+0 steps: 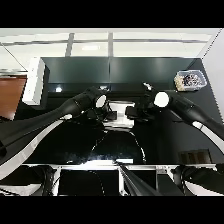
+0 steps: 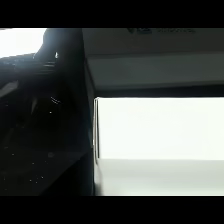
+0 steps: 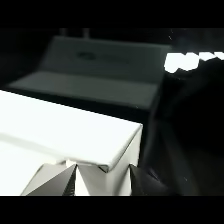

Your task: Fold the box and place the chain.

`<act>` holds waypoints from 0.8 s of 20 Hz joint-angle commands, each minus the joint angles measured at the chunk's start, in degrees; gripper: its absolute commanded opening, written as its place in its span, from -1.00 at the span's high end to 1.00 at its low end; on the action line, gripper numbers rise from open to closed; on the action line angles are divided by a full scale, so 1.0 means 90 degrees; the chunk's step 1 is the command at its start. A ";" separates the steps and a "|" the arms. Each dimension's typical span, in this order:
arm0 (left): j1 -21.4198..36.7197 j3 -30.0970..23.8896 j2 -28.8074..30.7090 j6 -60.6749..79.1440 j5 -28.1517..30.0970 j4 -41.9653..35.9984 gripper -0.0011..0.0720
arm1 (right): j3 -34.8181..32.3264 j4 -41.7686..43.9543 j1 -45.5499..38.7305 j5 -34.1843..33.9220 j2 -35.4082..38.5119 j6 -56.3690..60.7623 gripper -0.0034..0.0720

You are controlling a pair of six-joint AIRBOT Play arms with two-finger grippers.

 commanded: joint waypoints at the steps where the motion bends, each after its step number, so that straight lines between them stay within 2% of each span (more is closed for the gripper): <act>1: 0.0002 0.0002 0.0000 -0.0002 -0.0002 0.0007 0.89 | 0.0578 -0.1404 0.0440 0.0848 -0.0359 0.1200 -0.03; 2: 0.0002 0.0002 -0.0002 0.0000 0.0002 0.0007 0.89 | 0.0653 -0.1678 0.0537 0.0889 -0.0364 0.1447 -0.03; 3: 0.0002 0.0002 -0.0002 -0.0002 0.0015 0.0010 0.89 | 0.0712 -0.1831 0.0595 0.0896 -0.0376 0.1642 0.10; 4: 0.0002 0.0002 -0.0002 0.0000 0.0053 0.0010 0.89 | 0.0765 -0.1824 0.0585 0.0882 -0.0430 0.1829 0.12; 10: 0.0000 0.0002 -0.0002 0.0000 0.0049 0.0005 0.89 | 0.1620 -0.1984 0.0903 0.1702 -0.1120 0.1894 0.12; 15: 0.0000 0.0002 -0.0002 0.0000 0.0044 0.0007 0.89 | 0.1671 -0.2067 0.1025 0.1892 -0.1379 0.2108 0.12; 16: 0.0000 0.0002 -0.0002 0.0000 0.0046 0.0007 0.89 | 0.1671 -0.2096 0.1025 0.1897 -0.1379 0.2169 0.18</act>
